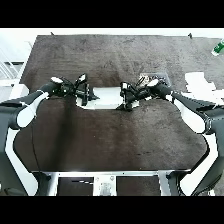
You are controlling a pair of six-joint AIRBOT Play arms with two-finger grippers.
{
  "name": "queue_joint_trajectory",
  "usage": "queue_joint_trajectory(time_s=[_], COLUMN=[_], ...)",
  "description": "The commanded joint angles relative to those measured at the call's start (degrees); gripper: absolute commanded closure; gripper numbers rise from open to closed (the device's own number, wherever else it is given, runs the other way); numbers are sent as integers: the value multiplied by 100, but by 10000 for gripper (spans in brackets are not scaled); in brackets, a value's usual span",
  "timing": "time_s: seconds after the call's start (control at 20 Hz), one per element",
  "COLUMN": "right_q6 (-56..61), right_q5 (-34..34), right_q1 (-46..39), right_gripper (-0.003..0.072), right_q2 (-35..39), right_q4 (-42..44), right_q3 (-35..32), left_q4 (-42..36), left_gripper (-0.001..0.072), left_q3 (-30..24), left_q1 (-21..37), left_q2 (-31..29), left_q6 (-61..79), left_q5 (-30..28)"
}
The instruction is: Fold the box and place the chain.
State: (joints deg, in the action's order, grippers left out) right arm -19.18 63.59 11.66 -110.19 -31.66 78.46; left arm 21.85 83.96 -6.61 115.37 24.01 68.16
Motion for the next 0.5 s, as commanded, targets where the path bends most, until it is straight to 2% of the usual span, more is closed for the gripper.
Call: queue_joint_trajectory(time_s=[0.0,0.2,0.3,0.45], right_q6=[94,94,111,109], right_q5=[59,61,70,74], right_q1=[15,15,15,15], right_gripper=[70,74,126,127], right_q2=[-50,-50,-50,-50], right_q4=[20,20,17,15], right_q3=[68,68,68,68], left_q4=[0,0,0,0], left_gripper=[689,688,689,689], left_q3=[2,2,2,2], left_q1=[0,0,0,0], left_q2=[-2,-2,-2,-2], left_q6=[0,0,0,0], left_q5=[-2,-2,-2,-2])
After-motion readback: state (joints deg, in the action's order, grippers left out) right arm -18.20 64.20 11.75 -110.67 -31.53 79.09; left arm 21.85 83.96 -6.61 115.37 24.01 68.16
